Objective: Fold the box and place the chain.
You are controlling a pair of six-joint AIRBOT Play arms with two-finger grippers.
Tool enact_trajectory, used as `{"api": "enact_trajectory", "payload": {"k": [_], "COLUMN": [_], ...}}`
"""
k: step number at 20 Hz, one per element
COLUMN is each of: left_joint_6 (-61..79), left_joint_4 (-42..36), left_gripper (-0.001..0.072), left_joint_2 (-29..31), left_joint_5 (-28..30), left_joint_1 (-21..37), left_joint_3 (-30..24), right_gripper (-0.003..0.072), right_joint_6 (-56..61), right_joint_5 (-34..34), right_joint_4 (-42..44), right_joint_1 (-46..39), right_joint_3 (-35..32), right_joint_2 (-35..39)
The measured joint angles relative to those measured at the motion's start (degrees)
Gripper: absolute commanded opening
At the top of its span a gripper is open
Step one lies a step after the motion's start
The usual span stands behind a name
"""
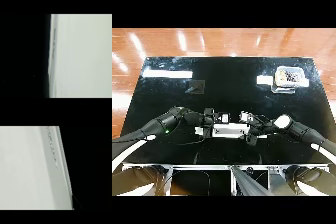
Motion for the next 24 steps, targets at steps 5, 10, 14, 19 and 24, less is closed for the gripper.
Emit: {"api": "enact_trajectory", "payload": {"k": [5,10,14,19,24], "left_joint_6": [-0.02,-0.04,-0.04,-0.07,-0.07], "left_joint_4": [0.00,0.02,0.02,0.02,0.04], "left_gripper": [0.0023,0.0023,0.0023,0.0023,0.0023], "left_joint_2": [0.00,0.00,0.00,0.00,0.00], "left_joint_5": [0.00,-0.02,-0.02,-0.04,-0.04], "left_joint_1": [0.00,0.00,0.00,0.00,0.00], "left_joint_3": [0.00,0.00,0.00,0.00,0.00], "right_gripper": [0.0550,0.0551,0.0551,0.0549,0.0549], "right_joint_6": [0.04,0.04,0.07,0.07,0.07], "right_joint_5": [0.24,0.24,0.24,0.22,0.44], "right_joint_4": [-1.44,-1.88,-1.97,-2.03,-1.88], "right_joint_1": [0.00,0.00,0.00,0.02,0.00], "right_joint_3": [0.00,0.00,0.00,0.00,0.00], "right_joint_2": [0.00,0.00,0.00,0.00,0.00]}}
